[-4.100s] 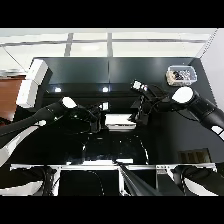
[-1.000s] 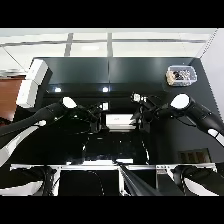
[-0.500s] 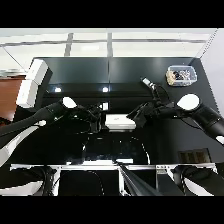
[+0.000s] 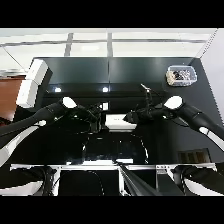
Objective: Fold the box and place the chain.
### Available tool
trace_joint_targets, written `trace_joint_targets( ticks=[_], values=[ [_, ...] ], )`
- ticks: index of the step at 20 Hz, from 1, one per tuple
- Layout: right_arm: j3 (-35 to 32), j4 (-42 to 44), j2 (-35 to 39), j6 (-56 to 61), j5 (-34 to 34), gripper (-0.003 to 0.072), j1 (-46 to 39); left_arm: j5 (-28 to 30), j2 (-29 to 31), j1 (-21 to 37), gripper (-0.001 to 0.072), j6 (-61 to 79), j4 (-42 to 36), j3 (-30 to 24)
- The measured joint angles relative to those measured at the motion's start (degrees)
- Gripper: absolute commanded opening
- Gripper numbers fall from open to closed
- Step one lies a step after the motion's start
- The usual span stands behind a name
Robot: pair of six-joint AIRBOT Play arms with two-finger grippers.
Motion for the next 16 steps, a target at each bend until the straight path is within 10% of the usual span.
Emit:
trace_joint_targets(
  ticks=[13, 16],
  values=[
    [1.8, -2.6, 0.9, 1.0, 8.7, 0.0024, -3.6, -0.2, 0.0, 0.0, 0.0428, -0.7, -0.2, 0.0],
    [2.6, -4.6, 7.9, 1.4, 14.4, 0.0024, -9.2, 0.1, 0.5, 0.0, 0.0718, -2.2, 0.0, 0.1]
  ],
)
